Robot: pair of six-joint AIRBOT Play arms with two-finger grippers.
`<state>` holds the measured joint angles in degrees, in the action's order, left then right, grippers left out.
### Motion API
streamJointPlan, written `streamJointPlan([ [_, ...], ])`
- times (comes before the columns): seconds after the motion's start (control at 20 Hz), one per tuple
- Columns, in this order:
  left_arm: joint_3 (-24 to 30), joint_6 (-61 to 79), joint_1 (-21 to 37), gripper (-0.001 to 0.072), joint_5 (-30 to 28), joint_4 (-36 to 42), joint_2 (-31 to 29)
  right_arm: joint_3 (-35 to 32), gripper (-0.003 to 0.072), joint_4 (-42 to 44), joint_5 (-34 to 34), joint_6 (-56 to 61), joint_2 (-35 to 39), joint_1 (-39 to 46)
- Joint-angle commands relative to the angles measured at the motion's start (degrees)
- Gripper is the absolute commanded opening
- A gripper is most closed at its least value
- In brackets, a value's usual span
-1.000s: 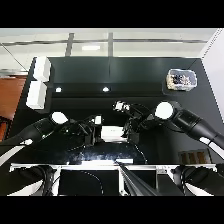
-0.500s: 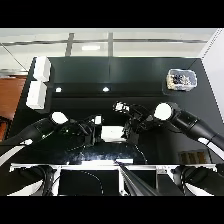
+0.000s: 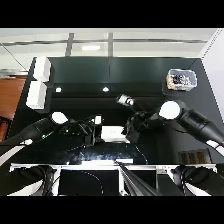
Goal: Fold the box and place the chain.
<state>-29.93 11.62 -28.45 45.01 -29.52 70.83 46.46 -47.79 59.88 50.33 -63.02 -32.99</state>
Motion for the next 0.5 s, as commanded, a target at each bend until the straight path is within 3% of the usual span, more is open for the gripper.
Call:
streamJointPlan([
  [0.0, -0.04, 0.02, -0.04, 0.0406, -0.02, -0.02, 0.02, -0.81, 0.0049, 0.85, 5.29, 17.94, 2.12, 3.32],
  [0.25, -0.04, 0.02, -0.04, 0.0406, -0.02, -0.02, 0.02, -9.94, 0.0048, 21.81, -6.45, 19.17, -0.42, 3.28],
  [0.45, -0.04, 0.02, -0.04, 0.0406, -0.02, -0.02, 0.02, -9.94, 0.0048, 23.58, -7.32, 18.86, -4.63, 3.30],
])
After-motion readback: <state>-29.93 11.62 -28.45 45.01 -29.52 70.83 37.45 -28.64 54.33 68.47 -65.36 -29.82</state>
